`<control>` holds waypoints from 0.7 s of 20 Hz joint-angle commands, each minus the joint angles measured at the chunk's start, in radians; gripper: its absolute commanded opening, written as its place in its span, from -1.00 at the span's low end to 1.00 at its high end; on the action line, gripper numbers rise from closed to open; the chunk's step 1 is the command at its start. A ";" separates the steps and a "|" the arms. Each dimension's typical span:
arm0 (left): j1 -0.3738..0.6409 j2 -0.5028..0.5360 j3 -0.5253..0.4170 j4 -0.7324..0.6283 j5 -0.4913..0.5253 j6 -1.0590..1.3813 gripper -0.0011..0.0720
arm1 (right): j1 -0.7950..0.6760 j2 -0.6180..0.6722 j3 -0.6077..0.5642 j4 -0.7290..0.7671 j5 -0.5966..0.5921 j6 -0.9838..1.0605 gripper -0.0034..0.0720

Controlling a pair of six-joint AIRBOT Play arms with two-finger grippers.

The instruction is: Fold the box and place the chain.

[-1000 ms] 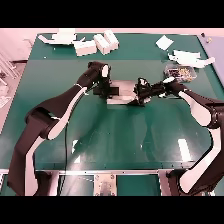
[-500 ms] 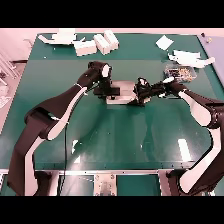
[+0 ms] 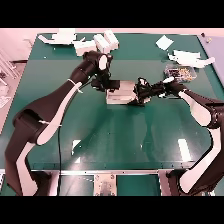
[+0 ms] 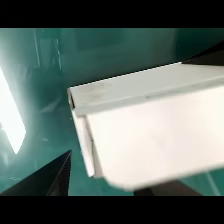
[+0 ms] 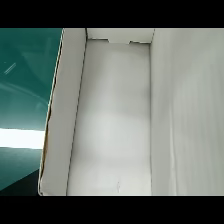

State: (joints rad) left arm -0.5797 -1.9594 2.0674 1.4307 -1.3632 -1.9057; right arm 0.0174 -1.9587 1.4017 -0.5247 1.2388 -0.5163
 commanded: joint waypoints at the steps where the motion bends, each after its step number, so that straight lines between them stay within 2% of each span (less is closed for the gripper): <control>1: 0.001 0.082 -0.003 0.159 -0.055 0.094 0.22 | 0.000 0.000 0.000 0.000 0.000 0.000 0.58; 4: 0.003 0.166 -0.006 0.300 -0.021 0.248 0.22 | 0.000 0.000 0.000 0.000 0.000 0.000 0.58; 7: 0.021 0.240 -0.073 0.297 0.115 0.415 0.22 | 0.000 0.000 0.000 0.000 0.000 0.000 0.58; 9: 0.037 0.253 -0.110 0.274 0.143 0.482 0.22 | 0.000 0.000 0.000 0.000 0.000 0.000 0.58; 12: 0.075 0.257 -0.180 0.126 0.238 0.650 0.22 | 0.000 0.000 0.000 0.000 0.001 0.000 0.58; 14: 0.126 0.257 -0.236 -0.063 0.305 0.812 0.22 | 0.000 0.000 0.000 0.000 0.000 0.000 0.58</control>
